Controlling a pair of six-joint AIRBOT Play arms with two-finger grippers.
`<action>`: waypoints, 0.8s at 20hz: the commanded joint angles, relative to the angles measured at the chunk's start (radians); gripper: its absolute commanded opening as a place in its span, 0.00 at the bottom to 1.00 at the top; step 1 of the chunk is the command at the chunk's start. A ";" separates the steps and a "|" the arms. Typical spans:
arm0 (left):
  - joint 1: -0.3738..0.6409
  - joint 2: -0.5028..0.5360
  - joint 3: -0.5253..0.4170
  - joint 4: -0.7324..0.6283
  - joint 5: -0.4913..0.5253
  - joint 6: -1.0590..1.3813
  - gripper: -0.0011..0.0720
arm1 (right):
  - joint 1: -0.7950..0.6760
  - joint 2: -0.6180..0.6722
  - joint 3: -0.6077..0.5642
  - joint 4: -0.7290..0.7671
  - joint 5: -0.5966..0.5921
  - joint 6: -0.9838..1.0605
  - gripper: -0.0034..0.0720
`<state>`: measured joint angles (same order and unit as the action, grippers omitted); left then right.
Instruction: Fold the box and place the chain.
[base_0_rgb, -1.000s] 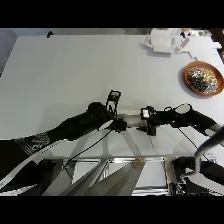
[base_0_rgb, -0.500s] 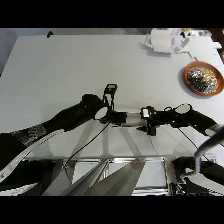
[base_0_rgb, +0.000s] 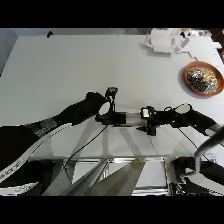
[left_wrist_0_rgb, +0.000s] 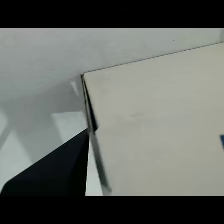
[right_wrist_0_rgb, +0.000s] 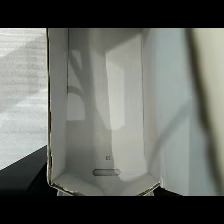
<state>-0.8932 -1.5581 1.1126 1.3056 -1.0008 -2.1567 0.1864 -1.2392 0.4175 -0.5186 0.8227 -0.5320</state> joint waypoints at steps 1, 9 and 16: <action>0.002 -0.059 0.077 -0.018 -0.068 0.002 0.44 | 0.000 0.001 0.001 0.000 0.001 0.000 0.58; 0.002 -0.097 0.102 -0.033 -0.077 -0.074 0.29 | 0.000 0.001 0.001 0.000 0.001 0.000 0.58; -0.019 -0.097 0.102 0.048 -0.097 -0.137 0.03 | 0.000 0.001 0.001 0.000 0.001 0.000 0.58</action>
<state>-0.9039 -1.6535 1.2140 1.3155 -1.0962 -2.2627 0.1848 -1.2388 0.4183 -0.5198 0.8238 -0.5320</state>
